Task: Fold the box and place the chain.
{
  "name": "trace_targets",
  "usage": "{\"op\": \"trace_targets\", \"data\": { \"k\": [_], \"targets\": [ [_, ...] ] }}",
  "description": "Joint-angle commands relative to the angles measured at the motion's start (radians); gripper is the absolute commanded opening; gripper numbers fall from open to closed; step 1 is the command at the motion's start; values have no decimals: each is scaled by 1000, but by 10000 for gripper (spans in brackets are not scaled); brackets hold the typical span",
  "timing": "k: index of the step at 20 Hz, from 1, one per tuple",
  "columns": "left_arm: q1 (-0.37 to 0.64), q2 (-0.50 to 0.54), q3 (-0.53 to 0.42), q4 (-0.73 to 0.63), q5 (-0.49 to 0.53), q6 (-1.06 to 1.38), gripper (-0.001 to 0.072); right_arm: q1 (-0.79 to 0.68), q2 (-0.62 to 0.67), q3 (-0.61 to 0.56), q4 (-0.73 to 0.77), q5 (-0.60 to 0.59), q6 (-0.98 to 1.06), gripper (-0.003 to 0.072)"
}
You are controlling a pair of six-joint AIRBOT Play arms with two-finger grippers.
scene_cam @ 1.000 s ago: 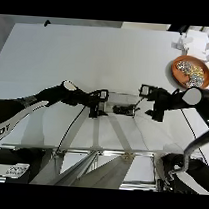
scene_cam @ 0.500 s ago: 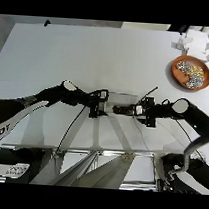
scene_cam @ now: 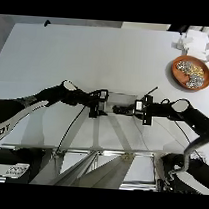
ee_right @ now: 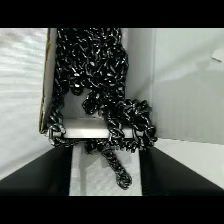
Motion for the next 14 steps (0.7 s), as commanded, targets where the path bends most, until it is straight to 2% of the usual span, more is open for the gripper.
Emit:
{"op": "trace_targets", "data": {
  "k": [1,3,5,7,10,14],
  "targets": [
    [0,0,0,0,0,0,10,1,-2,0,14,-5,-5,266],
    [0,0,0,0,0,0,10,0,-2,0,14,-11,-5,158],
    [0,0,0,0,0,0,10,0,-1,0,14,-28,-3,145],
    [0,0,0,0,0,0,10,0,2,0,7,-29,8,19],
    [0,0,0,0,0,0,10,0,35,0,-45,-33,56,19],
    [0,0,0,0,0,0,10,0,87,0,-164,-35,240,19]
  ]
}}
